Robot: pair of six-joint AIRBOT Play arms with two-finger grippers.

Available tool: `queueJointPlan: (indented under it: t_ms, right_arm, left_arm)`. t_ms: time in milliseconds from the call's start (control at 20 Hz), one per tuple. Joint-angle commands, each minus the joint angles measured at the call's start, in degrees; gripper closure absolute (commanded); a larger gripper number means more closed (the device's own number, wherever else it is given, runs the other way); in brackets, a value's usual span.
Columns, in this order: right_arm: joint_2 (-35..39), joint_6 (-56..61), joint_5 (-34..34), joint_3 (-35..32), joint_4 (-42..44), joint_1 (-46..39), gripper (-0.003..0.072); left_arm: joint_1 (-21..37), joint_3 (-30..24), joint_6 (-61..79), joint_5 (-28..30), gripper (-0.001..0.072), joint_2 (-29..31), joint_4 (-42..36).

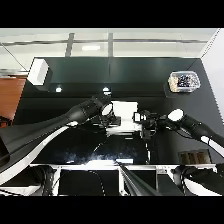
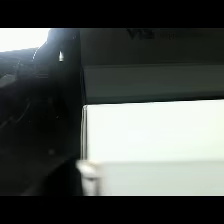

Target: Fold the box and place the chain.

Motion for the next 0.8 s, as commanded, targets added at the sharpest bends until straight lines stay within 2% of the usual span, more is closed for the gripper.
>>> queueJointPlan:
  t_ms: [0,450,500,550,750]
  right_arm:
    - [-0.04,-0.02,0.04,-0.02,-0.02,0.04,0.0196]
    - [0.92,1.4,-0.02,0.07,-0.48,0.0,0.0193]
    - [1.53,3.08,0.02,0.28,-1.05,0.0,0.0127]
    - [2.34,5.07,0.02,0.68,-2.99,0.0,0.0015]
    - [4.22,8.15,0.63,1.07,-10.71,0.0,0.0013]
  left_arm:
    - [0.11,0.04,-0.04,0.57,0.0685,0.04,-0.15]
    - [0.39,0.02,1.75,0.39,0.0685,0.04,0.02]
    - [0.5,0.04,1.75,0.26,0.0685,0.07,0.0]
    - [0.63,0.04,1.75,0.07,0.0685,0.07,0.02]
    - [0.79,0.02,1.73,-0.09,0.0686,0.07,0.0]
